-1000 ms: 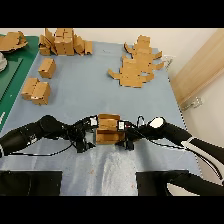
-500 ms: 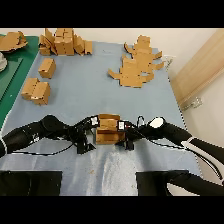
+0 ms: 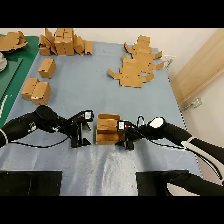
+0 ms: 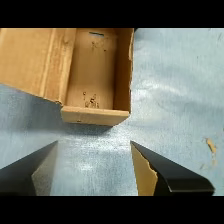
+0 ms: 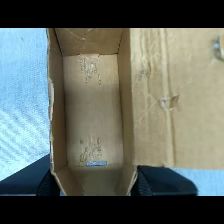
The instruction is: Fold the box.
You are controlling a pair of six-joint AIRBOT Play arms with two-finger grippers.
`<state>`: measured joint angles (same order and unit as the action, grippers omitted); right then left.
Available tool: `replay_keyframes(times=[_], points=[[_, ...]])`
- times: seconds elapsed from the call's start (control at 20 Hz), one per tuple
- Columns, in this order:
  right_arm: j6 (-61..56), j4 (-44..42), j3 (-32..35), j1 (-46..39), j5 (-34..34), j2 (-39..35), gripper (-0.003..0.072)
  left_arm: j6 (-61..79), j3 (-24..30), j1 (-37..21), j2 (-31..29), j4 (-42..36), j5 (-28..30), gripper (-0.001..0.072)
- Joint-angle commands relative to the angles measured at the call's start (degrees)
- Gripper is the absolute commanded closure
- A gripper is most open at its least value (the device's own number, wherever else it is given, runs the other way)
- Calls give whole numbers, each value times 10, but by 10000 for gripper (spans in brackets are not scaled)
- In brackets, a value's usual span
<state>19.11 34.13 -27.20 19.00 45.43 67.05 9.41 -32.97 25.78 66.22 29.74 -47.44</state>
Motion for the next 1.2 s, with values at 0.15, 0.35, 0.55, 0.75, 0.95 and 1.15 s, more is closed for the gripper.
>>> replay_keyframes(times=[0.15, 0.35, 0.55, 0.75, 0.95, 1.15], points=[[0, 0, 0, 0, 0, 0, 218, 35, -8, 25, 30, -2, 23, 15], [0, 0, 0, 0, 0, 0, 217, 31, -8, 26, 30, -7, 46, 15], [0, 0, 0, 0, 0, 0, 217, 24, -8, 58, 30, -7, 79, 15], [0, 0, 0, 0, 0, 0, 217, -27, -8, 101, 30, -6, 152, 14], [0, 0, 0, 0, 0, 0, 217, -29, -8, 125, 32, -7, 155, 15], [0, 0, 0, 0, 0, 0, 217, -31, -8, 125, 43, -20, 153, 15]])
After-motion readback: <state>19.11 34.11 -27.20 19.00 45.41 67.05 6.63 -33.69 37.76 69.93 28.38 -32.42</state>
